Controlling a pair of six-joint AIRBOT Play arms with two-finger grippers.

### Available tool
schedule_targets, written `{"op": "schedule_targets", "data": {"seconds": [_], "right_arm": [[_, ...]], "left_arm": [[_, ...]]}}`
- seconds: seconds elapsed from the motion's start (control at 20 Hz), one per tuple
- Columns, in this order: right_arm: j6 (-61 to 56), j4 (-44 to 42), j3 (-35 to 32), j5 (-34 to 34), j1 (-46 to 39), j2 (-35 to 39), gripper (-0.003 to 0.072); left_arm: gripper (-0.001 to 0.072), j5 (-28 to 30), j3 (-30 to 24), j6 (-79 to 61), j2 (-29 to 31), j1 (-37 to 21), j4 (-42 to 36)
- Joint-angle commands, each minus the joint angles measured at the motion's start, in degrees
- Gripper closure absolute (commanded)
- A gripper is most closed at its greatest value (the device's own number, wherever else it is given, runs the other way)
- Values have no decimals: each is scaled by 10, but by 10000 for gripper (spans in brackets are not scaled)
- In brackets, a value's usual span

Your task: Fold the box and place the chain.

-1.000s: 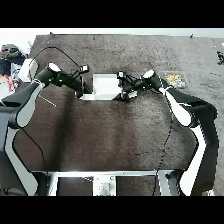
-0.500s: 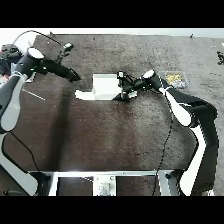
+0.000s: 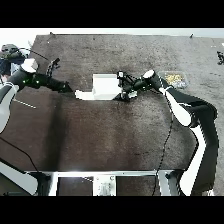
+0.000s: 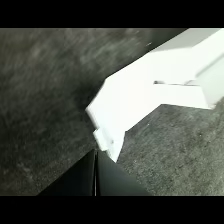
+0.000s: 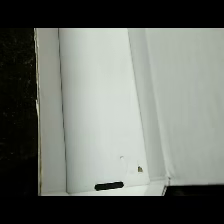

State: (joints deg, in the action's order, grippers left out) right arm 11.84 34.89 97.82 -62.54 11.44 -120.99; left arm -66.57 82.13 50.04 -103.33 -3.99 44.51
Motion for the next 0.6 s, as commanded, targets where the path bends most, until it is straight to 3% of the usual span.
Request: {"op": "schedule_targets", "data": {"seconds": [0.0,0.55], "right_arm": [[0,0,0,0,0,0,212],[0,0,0,0,0,0,212]], "left_arm": [[703,28,-30,10,1,-3,-2],[700,4,-31,-24,-39,16,-99]]}}
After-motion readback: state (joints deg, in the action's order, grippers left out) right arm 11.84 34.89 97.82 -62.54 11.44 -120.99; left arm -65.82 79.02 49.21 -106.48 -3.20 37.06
